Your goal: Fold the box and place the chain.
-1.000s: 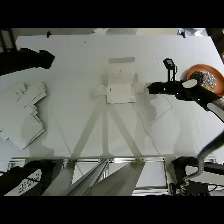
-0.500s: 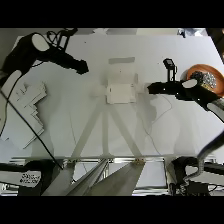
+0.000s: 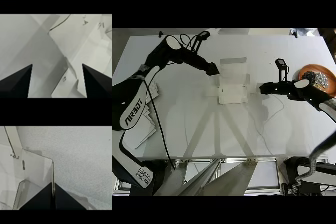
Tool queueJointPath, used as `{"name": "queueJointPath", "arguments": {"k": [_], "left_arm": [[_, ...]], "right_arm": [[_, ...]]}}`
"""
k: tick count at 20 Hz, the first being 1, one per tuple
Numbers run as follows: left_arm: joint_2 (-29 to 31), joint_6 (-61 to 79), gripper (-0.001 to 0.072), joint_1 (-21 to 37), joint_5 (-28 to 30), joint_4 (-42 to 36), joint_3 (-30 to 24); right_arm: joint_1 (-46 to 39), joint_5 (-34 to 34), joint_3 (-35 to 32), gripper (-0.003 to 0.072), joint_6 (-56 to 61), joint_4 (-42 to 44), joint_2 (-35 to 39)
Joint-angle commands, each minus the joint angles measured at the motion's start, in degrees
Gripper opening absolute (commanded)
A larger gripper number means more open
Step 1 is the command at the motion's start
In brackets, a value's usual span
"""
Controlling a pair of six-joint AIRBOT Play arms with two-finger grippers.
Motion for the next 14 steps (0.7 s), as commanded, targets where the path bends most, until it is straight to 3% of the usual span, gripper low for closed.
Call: {"name": "queueJointPath", "arguments": {"k": [1, 8, 9, 10, 14], "left_arm": [[-3.19, 5.46, 0.0717, -1.29, -0.13, -6.60, 0.94], [-5.73, 5.38, 0.0711, -4.17, 4.66, -7.98, 0.98], [-5.77, 5.92, 0.0653, -4.50, 4.59, -7.89, 0.98], [-5.77, 6.95, 0.0535, -4.59, 3.80, -7.87, 0.98], [-5.77, 8.33, 0.0389, -4.85, -0.24, -4.52, 0.98]], "right_arm": [[0.04, -0.04, -0.02, 0.0012, 0.02, 0.02, -0.04], [0.04, -0.04, -0.02, 0.0012, 0.02, 0.02, -0.02], [0.04, -0.04, -0.02, 0.0012, 0.02, 0.02, -0.02], [0.04, -0.04, -0.02, 0.0012, 0.02, 0.02, -0.02], [0.04, -0.04, -0.02, 0.0012, 0.02, 0.02, -0.02]]}}
